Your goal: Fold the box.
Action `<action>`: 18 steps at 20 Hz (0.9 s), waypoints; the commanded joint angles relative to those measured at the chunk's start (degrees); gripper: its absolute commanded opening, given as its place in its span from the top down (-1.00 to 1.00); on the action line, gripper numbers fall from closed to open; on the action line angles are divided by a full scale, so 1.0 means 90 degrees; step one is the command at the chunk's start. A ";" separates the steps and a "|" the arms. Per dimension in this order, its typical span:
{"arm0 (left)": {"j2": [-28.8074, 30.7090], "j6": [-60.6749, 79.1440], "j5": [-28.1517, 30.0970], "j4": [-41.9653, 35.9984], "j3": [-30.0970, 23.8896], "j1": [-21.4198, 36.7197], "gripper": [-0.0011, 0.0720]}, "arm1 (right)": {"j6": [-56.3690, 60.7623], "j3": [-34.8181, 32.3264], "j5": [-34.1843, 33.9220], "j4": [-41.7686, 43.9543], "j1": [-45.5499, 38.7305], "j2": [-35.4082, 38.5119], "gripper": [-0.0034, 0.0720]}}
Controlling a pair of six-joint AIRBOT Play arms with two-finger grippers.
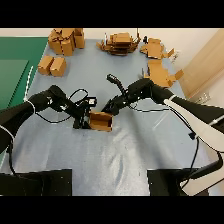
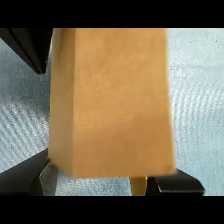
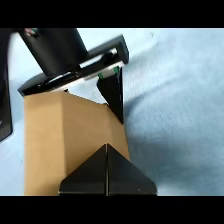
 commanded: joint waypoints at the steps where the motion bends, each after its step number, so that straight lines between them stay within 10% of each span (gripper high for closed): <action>1: 0.0000 -0.0019 0.0100 0.0027 -0.0002 0.0002 0.16 | -0.0313 -0.0624 0.0311 0.0199 0.0182 0.0561 0.90; 11: 0.0000 -0.0051 0.0100 0.0024 -0.0002 0.0000 0.16 | -0.0440 -0.1056 0.1205 0.0148 0.0444 0.0658 0.89; 15: 0.0000 -0.0053 0.0100 0.0024 -0.0002 0.0000 0.16 | -0.0869 -0.1030 0.1241 -0.0097 0.0505 0.0945 0.29; 18: 0.0000 -0.0051 0.0119 0.0024 -0.0002 -0.0002 0.16 | -0.0869 -0.1032 0.0891 -0.0801 0.0510 0.1122 0.27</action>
